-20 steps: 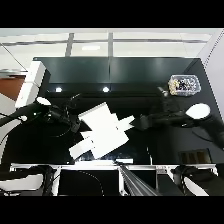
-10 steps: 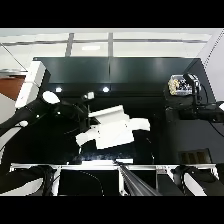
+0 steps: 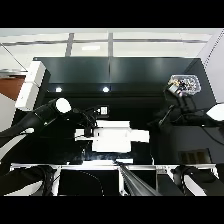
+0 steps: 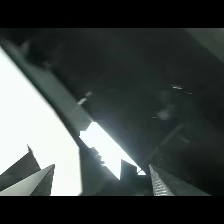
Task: Fold the box and place the chain.
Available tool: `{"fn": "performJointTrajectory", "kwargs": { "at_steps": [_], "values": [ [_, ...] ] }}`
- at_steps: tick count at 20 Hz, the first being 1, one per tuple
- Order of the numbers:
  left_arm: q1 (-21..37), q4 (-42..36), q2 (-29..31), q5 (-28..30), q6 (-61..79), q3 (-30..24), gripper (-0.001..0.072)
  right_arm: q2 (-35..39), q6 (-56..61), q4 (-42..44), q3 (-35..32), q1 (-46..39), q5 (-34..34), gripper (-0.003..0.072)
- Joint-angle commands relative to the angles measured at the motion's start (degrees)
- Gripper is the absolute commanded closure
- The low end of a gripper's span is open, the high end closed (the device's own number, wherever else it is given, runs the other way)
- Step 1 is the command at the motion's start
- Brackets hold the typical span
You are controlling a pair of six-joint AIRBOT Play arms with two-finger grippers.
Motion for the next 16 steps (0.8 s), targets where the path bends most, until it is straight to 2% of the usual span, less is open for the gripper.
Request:
{"fn": "performJointTrajectory", "kwargs": {
  "at_steps": [1, 8, 11, 13, 16],
  "values": [
    [-0.33, 0.5, -1.03, 1.16, -1.18, -0.02, 0.0682, 0.02, -4.28, 2.67, -4.15, 5.77, -3.45, -0.0011],
    [-0.13, -0.59, -3.39, 2.23, -1.2, 0.0, 0.0682, 0.02, -8.35, 2.03, -4.94, 15.23, -6.58, -0.001],
    [-0.11, -0.59, -3.39, 2.23, -1.2, 0.0, 0.0682, -0.15, -9.35, -2.25, -5.07, 18.16, -8.92, -0.0011],
    [-0.11, -1.18, -3.52, 2.82, -1.18, 0.0, 0.0682, -0.17, -12.46, -4.68, -5.35, 18.99, -10.84, -0.0011],
    [0.37, -1.86, -3.72, 2.97, -1.18, 0.02, 0.0682, -0.37, -16.72, -4.66, -5.73, 18.99, -9.6, -0.001]
  ]
}}
